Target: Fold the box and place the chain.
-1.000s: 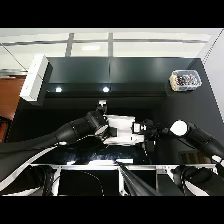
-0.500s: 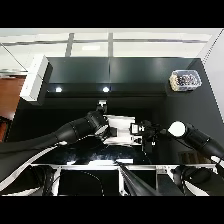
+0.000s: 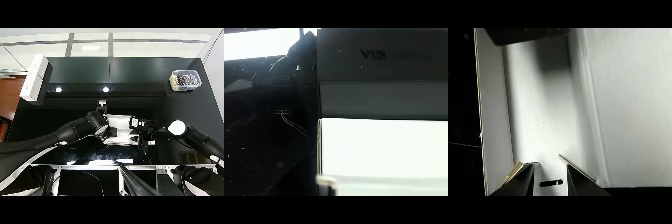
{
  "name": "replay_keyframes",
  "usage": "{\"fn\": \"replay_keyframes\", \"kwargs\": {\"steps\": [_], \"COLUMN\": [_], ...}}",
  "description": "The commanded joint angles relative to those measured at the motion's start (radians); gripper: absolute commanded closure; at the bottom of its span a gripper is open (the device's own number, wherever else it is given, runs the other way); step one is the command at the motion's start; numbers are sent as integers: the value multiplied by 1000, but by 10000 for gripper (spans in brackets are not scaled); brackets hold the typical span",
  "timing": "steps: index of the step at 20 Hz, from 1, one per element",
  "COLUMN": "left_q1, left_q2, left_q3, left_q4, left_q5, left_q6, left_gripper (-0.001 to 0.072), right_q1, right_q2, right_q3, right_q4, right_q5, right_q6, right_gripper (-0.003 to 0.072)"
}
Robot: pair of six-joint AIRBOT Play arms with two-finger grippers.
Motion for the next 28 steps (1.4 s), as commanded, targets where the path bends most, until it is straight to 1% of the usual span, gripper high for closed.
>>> {"fn": "replay_keyframes", "kwargs": {"steps": [1,3,9,10,11,12,13,16,17,18,20,21,22,23,25,26,28], "left_q1": [0,0,0,0,0,0,0,0,0,0,0,0,0,0,0,0,0], "left_q2": [-1,-1,-1,-1,-1,-1,-1,-1,-1,-1,-1,-1,-1,-1,-1,-1,-1], "left_q3": [0,0,0,0,0,0,0,0,0,0,0,0,0,0,0,0,0], "left_q4": [0,0,0,0,0,0,0,0,0,0,0,0,0,0,0,0,0], "left_q5": [2,2,2,2,2,2,2,2,2,2,2,2,2,2,2,2,2], "left_q6": [2,2,2,2,2,2,2,2,2,2,2,2,2,2,2,2,2], "left_gripper": [681,681,681,681,681,681,681,681,681,681,681,681,681,681,681,681,681], "right_q1": [1,1,1,1,1,1,1,1,1,1,0,0,0,0,-4,-15,-69], "right_q2": [-10,-21,-27,-27,-27,-27,-27,-27,-27,-27,-27,-27,-27,-27,-20,-8,35], "right_q3": [0,0,0,0,0,0,0,0,0,0,0,0,1,1,1,3,10], "right_q4": [21,20,20,20,20,19,19,19,17,17,16,16,15,14,5,-21,-114], "right_q5": [11,31,25,23,22,21,20,1,-4,-10,-18,-18,-18,-18,-11,-3,50], "right_q6": [1,1,1,1,1,1,1,0,0,1,1,0,1,1,12,55,197], "right_gripper": [451,451,444,348,316,324,405,403,497,479,481,506,586,646,647,647,647]}}
